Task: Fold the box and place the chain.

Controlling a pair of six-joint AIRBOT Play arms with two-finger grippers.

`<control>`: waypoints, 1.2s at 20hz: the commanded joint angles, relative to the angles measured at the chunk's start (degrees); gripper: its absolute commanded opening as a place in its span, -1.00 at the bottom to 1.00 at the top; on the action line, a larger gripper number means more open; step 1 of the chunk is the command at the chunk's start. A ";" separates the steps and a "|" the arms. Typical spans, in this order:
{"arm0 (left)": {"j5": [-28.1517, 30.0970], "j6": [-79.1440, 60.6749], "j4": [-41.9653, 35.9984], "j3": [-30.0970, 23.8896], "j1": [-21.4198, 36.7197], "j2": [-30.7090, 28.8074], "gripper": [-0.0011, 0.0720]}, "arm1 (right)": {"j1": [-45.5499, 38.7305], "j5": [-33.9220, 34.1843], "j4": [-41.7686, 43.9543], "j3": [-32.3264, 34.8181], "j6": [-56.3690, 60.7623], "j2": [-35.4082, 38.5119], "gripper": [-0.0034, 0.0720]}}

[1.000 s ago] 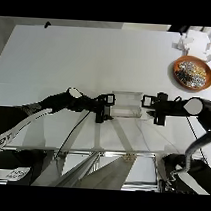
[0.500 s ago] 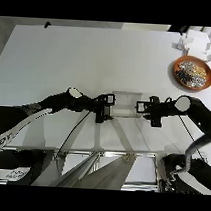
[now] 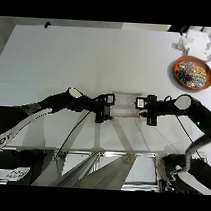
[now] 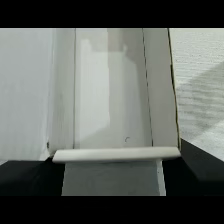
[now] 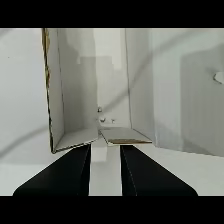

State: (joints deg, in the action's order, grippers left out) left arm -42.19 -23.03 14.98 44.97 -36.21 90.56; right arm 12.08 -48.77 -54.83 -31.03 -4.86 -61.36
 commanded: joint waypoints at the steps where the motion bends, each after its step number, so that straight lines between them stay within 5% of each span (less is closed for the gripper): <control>1: -0.02 -0.04 0.00 0.04 0.04 -0.04 -0.94 | 0.07 -0.04 4.85 0.04 -0.20 -0.39 -0.44; 8: -0.02 -0.04 0.00 0.04 0.04 -0.04 -0.94 | 0.07 0.33 9.44 0.83 -3.21 -1.42 -0.43; 11: -0.02 -0.04 0.00 0.04 0.04 -0.04 -0.94 | 0.07 2.89 9.79 2.27 -3.17 -1.42 0.00; 15: -0.02 -0.02 0.00 0.04 0.04 -0.04 -0.94 | 0.07 3.13 9.81 2.36 -3.17 -1.42 0.01; 18: -0.02 -0.04 0.00 0.04 0.04 -0.04 -0.94 | 0.07 2.93 9.81 2.54 -3.15 -1.42 0.46; 22: -0.02 -0.02 0.02 0.04 0.04 -0.04 -0.94 | 0.04 1.55 9.70 2.54 -2.16 -0.90 0.42; 24: -0.02 -0.02 0.00 0.04 0.04 -0.04 -0.94 | 0.07 1.36 7.32 2.54 1.01 1.49 -0.31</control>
State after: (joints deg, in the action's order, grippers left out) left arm -42.28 -23.14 14.98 44.97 -36.18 90.56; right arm 12.12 -46.39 -45.89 -28.45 -6.85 -61.73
